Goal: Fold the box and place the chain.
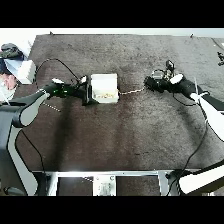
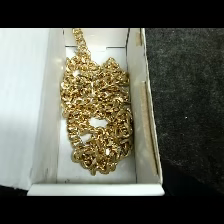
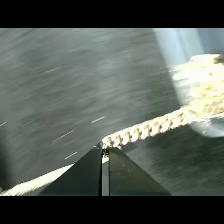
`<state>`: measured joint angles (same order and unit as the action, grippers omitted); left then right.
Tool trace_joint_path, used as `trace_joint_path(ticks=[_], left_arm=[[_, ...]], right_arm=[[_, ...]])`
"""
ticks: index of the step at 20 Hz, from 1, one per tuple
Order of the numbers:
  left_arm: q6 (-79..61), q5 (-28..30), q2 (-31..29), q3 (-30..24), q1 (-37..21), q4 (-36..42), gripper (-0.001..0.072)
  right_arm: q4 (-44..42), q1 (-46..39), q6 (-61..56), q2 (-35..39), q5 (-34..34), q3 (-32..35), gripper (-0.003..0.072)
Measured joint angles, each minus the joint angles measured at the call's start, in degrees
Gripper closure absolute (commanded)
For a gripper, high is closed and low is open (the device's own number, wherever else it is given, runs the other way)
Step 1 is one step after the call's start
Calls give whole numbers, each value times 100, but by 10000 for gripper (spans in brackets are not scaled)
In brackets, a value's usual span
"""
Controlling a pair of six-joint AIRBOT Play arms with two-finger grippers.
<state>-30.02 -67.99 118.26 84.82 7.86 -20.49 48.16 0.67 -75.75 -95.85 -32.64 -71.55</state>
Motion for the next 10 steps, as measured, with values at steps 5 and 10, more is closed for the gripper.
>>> trace_joint_path(ticks=[5, 10], left_arm=[[0, 0, 0, 0, 0, 0, 372], [0, 0, 0, 0, 0, 0, 371]], right_arm=[[-289, 496, 640, 1296, -479, -11, 670], [-382, 1263, 944, 2363, -4, -98, 670]])
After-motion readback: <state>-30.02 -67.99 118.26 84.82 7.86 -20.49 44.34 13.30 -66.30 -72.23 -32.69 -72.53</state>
